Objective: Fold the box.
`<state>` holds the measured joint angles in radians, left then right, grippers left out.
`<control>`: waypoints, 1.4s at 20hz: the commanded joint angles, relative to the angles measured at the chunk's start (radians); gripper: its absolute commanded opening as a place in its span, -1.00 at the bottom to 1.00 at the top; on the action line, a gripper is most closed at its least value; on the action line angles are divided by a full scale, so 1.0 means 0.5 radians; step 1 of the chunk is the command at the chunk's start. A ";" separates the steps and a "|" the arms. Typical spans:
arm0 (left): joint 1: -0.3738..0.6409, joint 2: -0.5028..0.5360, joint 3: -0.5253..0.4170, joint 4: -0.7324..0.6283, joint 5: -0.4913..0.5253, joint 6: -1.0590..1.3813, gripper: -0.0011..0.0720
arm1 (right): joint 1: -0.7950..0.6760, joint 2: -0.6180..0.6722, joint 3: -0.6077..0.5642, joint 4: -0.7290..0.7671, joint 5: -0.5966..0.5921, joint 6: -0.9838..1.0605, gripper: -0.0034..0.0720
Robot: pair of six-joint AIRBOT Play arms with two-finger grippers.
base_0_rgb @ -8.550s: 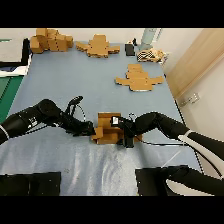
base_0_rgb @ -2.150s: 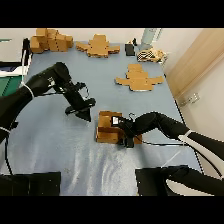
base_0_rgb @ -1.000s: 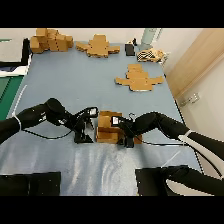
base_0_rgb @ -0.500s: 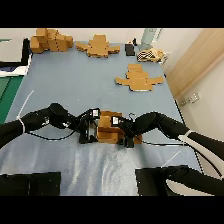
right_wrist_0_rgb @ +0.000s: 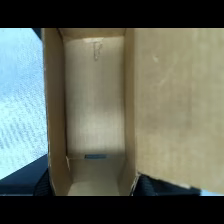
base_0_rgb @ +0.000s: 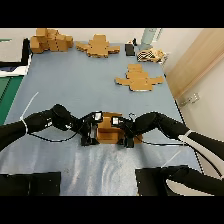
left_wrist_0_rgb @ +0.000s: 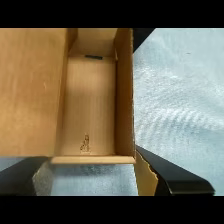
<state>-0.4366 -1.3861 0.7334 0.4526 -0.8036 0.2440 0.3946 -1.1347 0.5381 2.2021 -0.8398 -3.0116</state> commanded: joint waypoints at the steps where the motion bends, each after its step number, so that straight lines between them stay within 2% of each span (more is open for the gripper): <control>1: -0.014 0.000 -0.014 0.031 -0.097 -0.004 0.92 | 0.000 -0.001 0.002 0.002 0.002 0.006 0.25; 5: -0.025 0.000 -0.037 0.036 -0.042 -0.019 0.92 | 0.000 -0.001 0.002 0.002 0.002 0.006 0.25; 8: -0.061 0.000 -0.036 0.040 0.085 -0.116 0.92 | 0.001 -0.001 0.002 0.002 0.002 0.005 0.25; 14: -0.163 0.000 -0.040 0.249 0.211 -0.262 0.92 | 0.001 -0.001 0.002 0.002 0.002 0.005 0.25; 23: -0.163 0.000 -0.039 0.247 0.238 -0.282 0.92 | 0.000 -0.001 0.002 0.002 0.001 0.005 0.25; 25: -0.163 0.000 -0.039 0.247 0.243 -0.287 0.42 | 0.001 -0.001 0.002 0.002 0.002 0.006 0.25; 28: -0.163 0.000 -0.039 0.247 0.243 -0.288 0.42 | 0.000 -0.001 0.002 0.002 0.002 0.006 0.25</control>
<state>-0.5182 -1.3861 0.7147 0.5732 -0.6861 0.1013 0.3950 -1.1347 0.5381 2.2044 -0.8394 -3.0074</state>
